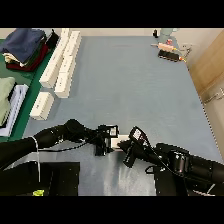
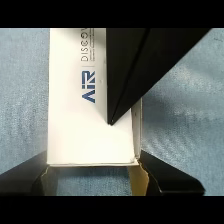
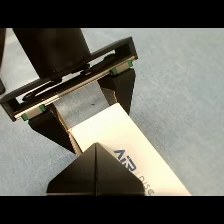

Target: Fold the box.

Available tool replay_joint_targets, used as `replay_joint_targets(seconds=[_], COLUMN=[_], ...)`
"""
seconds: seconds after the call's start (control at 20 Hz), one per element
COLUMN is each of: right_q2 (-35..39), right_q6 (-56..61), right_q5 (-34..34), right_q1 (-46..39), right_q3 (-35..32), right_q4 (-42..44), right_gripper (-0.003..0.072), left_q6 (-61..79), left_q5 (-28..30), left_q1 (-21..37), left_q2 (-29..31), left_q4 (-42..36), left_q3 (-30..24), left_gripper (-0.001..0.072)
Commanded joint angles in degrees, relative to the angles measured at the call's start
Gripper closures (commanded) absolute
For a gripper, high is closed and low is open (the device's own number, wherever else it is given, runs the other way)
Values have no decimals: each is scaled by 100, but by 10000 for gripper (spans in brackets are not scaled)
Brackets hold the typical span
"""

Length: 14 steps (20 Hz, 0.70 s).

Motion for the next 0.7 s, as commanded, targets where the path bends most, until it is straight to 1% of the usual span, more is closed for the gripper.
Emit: replay_joint_targets(seconds=[0.0,0.35,0.65], right_q2=[-90,-17,603], right_q6=[2,0,-22], right_q5=[210,157,96], right_q1=[59,59,-42], right_q3=[-39,-39,-39], right_q4=[125,127,-31], right_gripper=[685,685,684], left_q6=[0,0,0], left_q5=[-2,-2,-2], left_q1=[0,0,0], left_q2=[0,0,0], left_q4=[-4,-4,-4], left_q3=[4,4,4], left_gripper=[190,190,190])
